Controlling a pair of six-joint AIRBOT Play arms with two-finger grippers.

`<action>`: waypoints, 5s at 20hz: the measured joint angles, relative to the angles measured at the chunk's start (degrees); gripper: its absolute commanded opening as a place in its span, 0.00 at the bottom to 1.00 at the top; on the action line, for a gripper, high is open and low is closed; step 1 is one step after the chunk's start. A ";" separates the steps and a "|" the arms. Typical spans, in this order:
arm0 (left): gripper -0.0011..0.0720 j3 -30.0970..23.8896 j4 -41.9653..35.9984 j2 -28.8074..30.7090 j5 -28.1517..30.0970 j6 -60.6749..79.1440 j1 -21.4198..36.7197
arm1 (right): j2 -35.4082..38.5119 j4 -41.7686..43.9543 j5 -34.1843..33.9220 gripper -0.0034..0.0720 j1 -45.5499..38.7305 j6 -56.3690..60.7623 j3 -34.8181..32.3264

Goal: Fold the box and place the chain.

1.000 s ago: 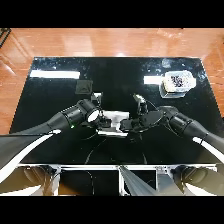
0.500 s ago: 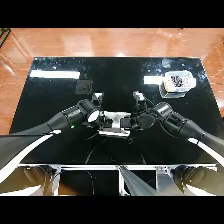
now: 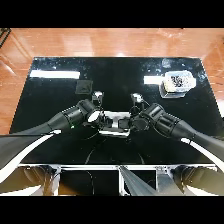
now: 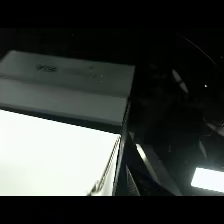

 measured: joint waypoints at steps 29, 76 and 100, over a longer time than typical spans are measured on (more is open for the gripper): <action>0.05 0.00 -0.04 -0.02 -0.33 -0.07 -0.02 | -6.62 -3.48 -9.49 0.29 0.20 3.56 7.41; 0.05 0.02 0.15 -0.02 -0.70 -0.07 -0.07 | 15.32 -0.02 -19.67 0.55 -4.63 -10.51 7.85; 0.05 0.04 4.66 -0.61 -2.05 -3.39 0.00 | -2.08 -4.94 -2.80 0.85 -45.51 -20.22 20.24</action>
